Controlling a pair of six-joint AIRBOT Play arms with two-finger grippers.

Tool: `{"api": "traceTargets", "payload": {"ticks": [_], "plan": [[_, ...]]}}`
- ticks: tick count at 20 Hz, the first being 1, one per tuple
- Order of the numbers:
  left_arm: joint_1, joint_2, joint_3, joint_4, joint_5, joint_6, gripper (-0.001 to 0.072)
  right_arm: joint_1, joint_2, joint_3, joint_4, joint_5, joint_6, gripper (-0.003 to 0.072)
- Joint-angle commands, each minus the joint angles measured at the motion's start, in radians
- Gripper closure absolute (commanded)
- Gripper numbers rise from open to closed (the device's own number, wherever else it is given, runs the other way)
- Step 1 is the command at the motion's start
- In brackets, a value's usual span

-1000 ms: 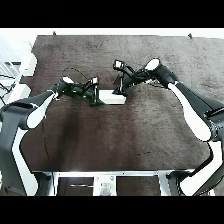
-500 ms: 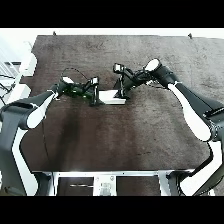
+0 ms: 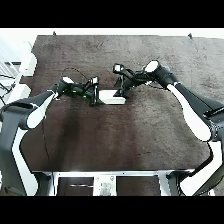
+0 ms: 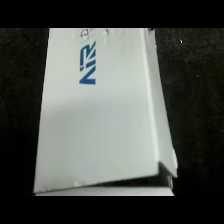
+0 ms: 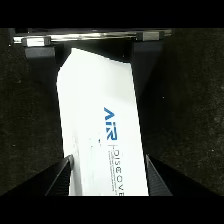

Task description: Fold the box and place the chain.

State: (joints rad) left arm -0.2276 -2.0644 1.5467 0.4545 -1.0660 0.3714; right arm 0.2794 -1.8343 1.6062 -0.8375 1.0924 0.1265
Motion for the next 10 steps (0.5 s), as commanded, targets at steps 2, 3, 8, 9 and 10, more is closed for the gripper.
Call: {"api": "traceTargets", "payload": {"ticks": [2,3,8,9,10], "plan": [[0.0,0.0,0.0,0.001,0.0,0.003,0.0213,0.0,0.002,0.0,-0.001,-0.024,0.0,0.0181],[0.0,0.0,0.0,0.0,0.0,0.003,0.0213,0.0,0.002,0.0,-0.001,-0.011,0.0,0.0181],[0.0,0.0,0.0,0.001,0.0,0.003,0.0213,0.0,0.002,0.008,0.0,0.0,0.001,0.0191],[0.0,0.0,0.0,0.001,0.0,0.003,0.0213,0.0,0.002,0.015,-0.001,0.001,0.005,0.0191],[0.0,0.0,0.0,0.001,0.0,0.003,0.0213,0.0,0.004,0.019,0.0,0.001,0.004,0.0191]]}}
